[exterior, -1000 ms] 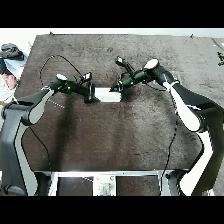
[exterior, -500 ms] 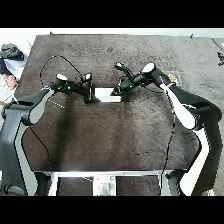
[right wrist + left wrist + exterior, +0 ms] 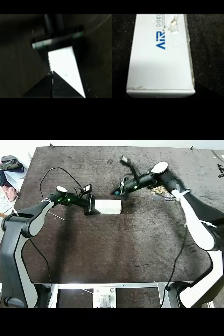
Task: Fold the box and place the chain.
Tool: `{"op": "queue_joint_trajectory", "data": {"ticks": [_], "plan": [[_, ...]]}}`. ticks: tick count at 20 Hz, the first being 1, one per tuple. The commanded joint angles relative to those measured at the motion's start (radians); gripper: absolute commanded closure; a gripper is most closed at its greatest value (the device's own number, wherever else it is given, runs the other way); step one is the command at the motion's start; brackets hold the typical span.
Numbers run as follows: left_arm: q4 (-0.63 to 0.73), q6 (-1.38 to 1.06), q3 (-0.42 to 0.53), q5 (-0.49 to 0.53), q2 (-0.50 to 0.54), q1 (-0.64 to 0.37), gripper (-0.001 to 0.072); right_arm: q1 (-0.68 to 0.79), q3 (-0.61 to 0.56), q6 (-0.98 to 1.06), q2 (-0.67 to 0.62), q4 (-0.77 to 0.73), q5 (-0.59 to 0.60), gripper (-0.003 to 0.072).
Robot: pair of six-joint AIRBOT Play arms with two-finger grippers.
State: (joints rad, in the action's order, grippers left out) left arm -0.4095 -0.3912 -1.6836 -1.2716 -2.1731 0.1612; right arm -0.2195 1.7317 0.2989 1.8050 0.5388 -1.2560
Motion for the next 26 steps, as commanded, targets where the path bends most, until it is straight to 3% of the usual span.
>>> {"op": "queue_joint_trajectory", "data": {"ticks": [1, 3, 8, 14, 18, 22, 23, 24, 26], "plan": [[-0.001, -0.002, 0.0, 0.0, 0.0, 0.0, 0.0361, 0.007, -0.082, 0.08, -0.171, -0.034, 0.055, 0.068], [-0.001, -0.002, 0.0, 0.0, 0.0, 0.0, 0.0361, 0.019, -0.229, 0.093, -0.326, -0.019, 0.178, 0.068], [-0.001, -0.002, 0.0, 0.0, 0.0, 0.0, 0.0361, 0.106, -0.769, 0.117, -0.818, 0.026, 0.663, 0.0678], [-0.001, -0.002, 0.0, 0.0, 0.0, 0.0, 0.0361, 0.213, -1.304, 0.117, -1.343, 0.067, 0.939, 0.0678], [0.022, -0.002, 0.0, -0.001, 0.0, 0.0, 0.0361, 0.233, -1.526, 0.117, -1.589, 0.067, 1.097, 0.0678], [0.03, -0.002, 0.0, 0.0, 0.0, 0.0, 0.0363, 0.233, -1.606, 0.117, -1.687, 0.068, 1.122, 0.0678], [0.046, -0.001, 0.0, 0.0, 0.0, 0.0, 0.0456, 0.233, -1.606, 0.117, -1.687, 0.067, 1.122, 0.0678], [0.056, -0.008, -0.002, 0.003, 0.003, -0.002, 0.0687, 0.233, -1.606, 0.117, -1.687, 0.067, 1.122, 0.0678], [0.092, 0.001, -0.027, 0.016, 0.02, -0.015, 0.0699, 0.233, -1.606, 0.117, -1.687, 0.067, 1.122, 0.0678]]}}
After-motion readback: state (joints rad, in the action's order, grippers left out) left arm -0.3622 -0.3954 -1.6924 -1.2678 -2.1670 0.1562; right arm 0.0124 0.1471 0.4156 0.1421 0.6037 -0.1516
